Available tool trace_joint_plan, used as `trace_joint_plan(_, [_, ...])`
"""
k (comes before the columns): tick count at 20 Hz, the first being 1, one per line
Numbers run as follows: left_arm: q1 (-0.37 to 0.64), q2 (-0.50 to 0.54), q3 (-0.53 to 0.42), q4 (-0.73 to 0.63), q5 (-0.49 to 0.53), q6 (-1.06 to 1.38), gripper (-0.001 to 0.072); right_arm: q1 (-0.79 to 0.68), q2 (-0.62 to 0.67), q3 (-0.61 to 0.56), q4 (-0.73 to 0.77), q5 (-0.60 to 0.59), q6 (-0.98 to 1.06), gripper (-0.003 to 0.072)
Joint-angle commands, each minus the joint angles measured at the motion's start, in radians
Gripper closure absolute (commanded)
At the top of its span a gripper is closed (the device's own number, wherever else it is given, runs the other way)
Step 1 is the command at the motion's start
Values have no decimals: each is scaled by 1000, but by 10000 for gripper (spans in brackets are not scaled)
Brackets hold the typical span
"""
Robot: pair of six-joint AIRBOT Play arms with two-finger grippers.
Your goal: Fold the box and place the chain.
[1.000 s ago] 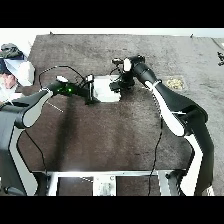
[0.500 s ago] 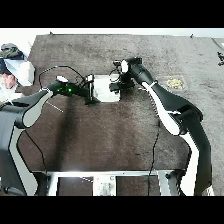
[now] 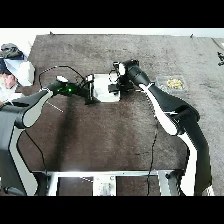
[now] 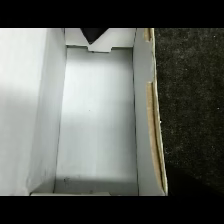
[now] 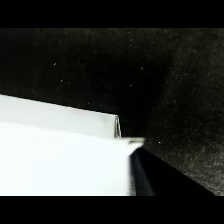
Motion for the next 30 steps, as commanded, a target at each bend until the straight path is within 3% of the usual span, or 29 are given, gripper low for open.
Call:
trace_joint_plan(1, [0, -1, 0, 0, 0, 0, 357, 8, -1, 1, -11, -19, 38, 316])
trace_joint_plan(4, [0, -1, 0, 0, 0, 0, 357, 27, -1, 0, -82, -28, 82, 317])
trace_joint_plan(6, [0, -1, 0, 0, 0, 0, 357, 30, -1, 0, -89, -31, 87, 415])
trace_joint_plan(14, [0, -1, 0, 0, 0, 0, 357, 30, 0, -28, -93, -23, 129, 428])
trace_joint_plan(15, [0, 0, 0, 0, 0, 0, 357, 30, 0, -28, -93, -23, 134, 542])
trace_joint_plan(17, [0, -1, 0, 0, 0, 0, 357, 30, 0, -28, -93, -23, 153, 563])
trace_joint_plan(18, [0, -1, 0, 0, 0, 0, 357, 30, 0, -28, -93, -24, 155, 628])
trace_joint_plan(19, [0, -1, 0, 0, 0, 0, 357, 30, 0, -28, -94, -28, 155, 631])
trace_joint_plan(21, [0, -1, 0, 0, 0, 0, 357, 30, 0, -28, -97, -31, 155, 621])
trace_joint_plan(23, [0, -1, 0, 0, 0, 0, 357, 30, 7, -28, -97, -31, 150, 428])
trace_joint_plan(24, [0, -1, 0, 0, 0, 0, 357, 30, 16, -28, -97, -31, 137, 395])
trace_joint_plan(30, [0, 0, 0, 0, 0, 0, 357, 31, 93, -28, -92, 27, 79, 394])
